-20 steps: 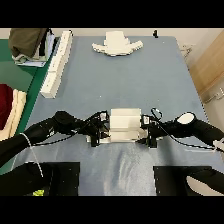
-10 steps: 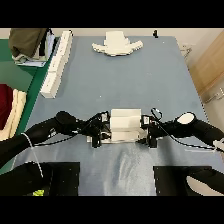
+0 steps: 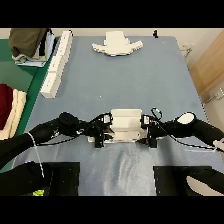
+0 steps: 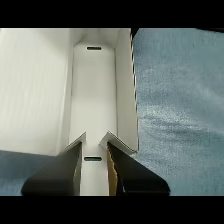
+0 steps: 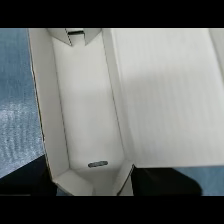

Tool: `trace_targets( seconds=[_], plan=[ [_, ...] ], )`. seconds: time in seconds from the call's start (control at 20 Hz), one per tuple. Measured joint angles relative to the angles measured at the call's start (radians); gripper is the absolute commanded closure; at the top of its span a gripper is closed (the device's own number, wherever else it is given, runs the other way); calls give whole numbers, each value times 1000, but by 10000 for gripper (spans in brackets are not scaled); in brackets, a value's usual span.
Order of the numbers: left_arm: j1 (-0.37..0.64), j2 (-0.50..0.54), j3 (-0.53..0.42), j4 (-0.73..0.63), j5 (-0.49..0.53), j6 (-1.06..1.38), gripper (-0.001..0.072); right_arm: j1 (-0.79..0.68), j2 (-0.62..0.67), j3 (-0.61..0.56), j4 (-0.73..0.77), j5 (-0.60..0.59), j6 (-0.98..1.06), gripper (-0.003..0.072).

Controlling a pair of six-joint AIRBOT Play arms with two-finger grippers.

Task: Fold the box.

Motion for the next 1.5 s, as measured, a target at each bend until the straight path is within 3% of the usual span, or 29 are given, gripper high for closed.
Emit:
trace_targets(
  seconds=[0.05,0.3,0.35,0.4,0.45,0.95,1.0,1.05,1.1,1.15,1.5],
  plan=[
    [-2,0,0,-10,0,7,676,0,0,0,1,1,0,84],
    [-6,-2,1,-29,12,24,693,1,0,0,3,2,-1,84],
    [-7,-2,1,-29,13,26,478,1,0,0,2,2,-1,84],
    [-7,-2,1,-30,14,27,112,1,0,0,2,2,-1,84],
    [-7,-2,1,-32,14,27,49,1,0,0,0,2,-1,84],
    [-7,-18,2,-36,12,30,42,1,0,0,0,1,-2,84],
    [-7,-20,2,-35,12,29,83,1,0,0,0,1,-2,84],
    [-7,-20,2,-33,13,25,294,1,0,0,0,1,-2,84],
    [-7,-17,2,-18,24,8,596,1,0,0,0,2,-2,84],
    [-5,-8,1,16,31,-25,696,1,0,0,-1,2,-1,84],
    [0,158,1,336,36,-381,697,1,0,0,0,2,-1,84]
  ],
)
